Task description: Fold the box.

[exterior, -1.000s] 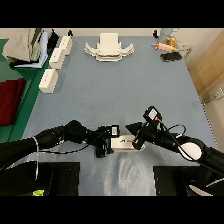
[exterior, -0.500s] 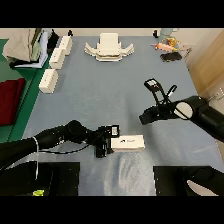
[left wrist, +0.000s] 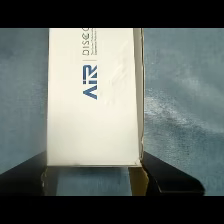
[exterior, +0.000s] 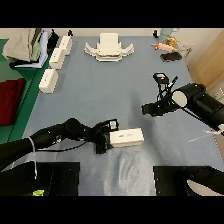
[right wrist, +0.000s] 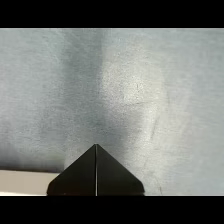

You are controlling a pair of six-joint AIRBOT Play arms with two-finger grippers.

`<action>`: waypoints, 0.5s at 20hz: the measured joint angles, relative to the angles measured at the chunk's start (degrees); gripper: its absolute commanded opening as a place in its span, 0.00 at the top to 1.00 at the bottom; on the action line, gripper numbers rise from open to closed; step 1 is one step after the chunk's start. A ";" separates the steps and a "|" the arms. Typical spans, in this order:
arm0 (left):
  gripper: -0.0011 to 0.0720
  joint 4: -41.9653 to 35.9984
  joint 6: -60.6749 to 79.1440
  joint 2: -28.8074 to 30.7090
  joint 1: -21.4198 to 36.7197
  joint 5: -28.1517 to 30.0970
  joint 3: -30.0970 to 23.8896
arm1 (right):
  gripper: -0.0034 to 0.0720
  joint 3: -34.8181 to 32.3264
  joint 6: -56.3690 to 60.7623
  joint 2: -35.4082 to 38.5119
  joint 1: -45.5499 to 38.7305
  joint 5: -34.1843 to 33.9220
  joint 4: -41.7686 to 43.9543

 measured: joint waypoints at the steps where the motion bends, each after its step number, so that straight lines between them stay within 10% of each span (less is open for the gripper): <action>1: 0.40 2.03 -3.32 1.68 1.42 0.24 0.09 | 0.95 0.09 0.35 -0.07 0.00 0.00 0.04; 10: 0.40 37.57 -45.72 22.45 34.64 -10.67 0.22 | 0.95 0.24 1.33 -0.17 0.00 -0.02 0.17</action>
